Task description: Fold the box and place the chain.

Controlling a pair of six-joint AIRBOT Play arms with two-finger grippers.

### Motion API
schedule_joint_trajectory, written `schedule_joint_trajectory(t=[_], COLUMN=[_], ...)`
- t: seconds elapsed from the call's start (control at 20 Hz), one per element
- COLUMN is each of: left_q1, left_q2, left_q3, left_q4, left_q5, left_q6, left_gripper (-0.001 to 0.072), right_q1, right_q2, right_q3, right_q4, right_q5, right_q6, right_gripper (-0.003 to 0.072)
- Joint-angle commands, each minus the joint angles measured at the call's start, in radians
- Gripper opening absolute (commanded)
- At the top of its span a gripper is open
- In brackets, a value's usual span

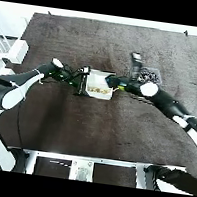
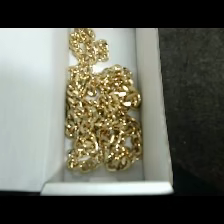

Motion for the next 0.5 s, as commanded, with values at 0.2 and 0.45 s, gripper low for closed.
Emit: schedule_joint_trajectory(t=[0.2,0.45], left_q1=[0.000,0.000], left_q2=[0.000,0.000], left_q3=[0.000,0.000], left_q4=[0.000,0.000], left_q5=[0.000,0.000], left_q6=[0.000,0.000], left_gripper=[0.0482,0.0482], right_q1=[-0.277,-0.271], right_q2=[0.007,-0.223], right_q3=[-0.146,0.005], right_q4=[0.001,0.034], right_q5=[-0.088,-0.098], right_q6=[0.089,0.088], right_gripper=[0.0543,0.0541])
